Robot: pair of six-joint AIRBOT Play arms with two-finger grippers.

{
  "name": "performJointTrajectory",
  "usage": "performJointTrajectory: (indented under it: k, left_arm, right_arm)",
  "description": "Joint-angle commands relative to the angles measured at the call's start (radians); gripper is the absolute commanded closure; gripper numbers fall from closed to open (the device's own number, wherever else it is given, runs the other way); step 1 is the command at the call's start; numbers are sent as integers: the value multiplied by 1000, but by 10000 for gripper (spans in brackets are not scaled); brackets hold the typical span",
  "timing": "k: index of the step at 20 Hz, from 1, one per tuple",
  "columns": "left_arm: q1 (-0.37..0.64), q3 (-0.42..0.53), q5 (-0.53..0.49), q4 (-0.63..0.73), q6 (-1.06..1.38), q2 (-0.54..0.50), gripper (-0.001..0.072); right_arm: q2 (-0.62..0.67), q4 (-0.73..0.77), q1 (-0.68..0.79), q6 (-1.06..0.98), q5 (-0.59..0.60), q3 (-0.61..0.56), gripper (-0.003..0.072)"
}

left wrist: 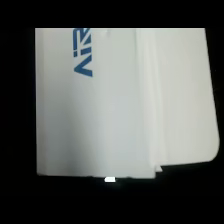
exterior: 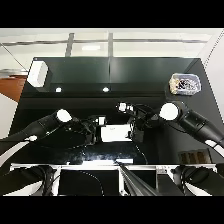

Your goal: Fold the box and place the chain.

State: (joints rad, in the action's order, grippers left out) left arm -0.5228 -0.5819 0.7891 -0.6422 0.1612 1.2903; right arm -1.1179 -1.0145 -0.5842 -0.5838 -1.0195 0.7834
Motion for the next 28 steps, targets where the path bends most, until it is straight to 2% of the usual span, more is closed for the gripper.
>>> performJointTrajectory:
  k: [1, 8, 10, 13, 14, 15, 28]
  left_arm:
    - [0, 0, 0, 0, 0, 1, 318]
    - [0, 0, 0, 0, 0, 1, 318]
    - [0, 0, 0, 0, 0, 1, 319]
    - [0, 0, 0, 0, 0, 1, 318]
    - [0, 0, 0, 0, 0, 1, 318]
    - [0, 0, 0, 0, 0, 1, 319]
    - [0, 0, 1, 0, 0, 1, 319]
  right_arm:
    - [-23, 1, -5, 1, 4, 0, -21]
    - [-23, 0, -7, 0, 12, 0, -19]
    - [-23, 0, -7, 0, 10, 0, 151]
    - [-23, 0, -7, 0, 10, 0, 156]
    - [-23, 0, -7, 0, 9, 1, 250]
    - [-23, 0, -7, 0, 2, 5, 379]
    - [-21, 1, -7, -12, -22, 39, 383]
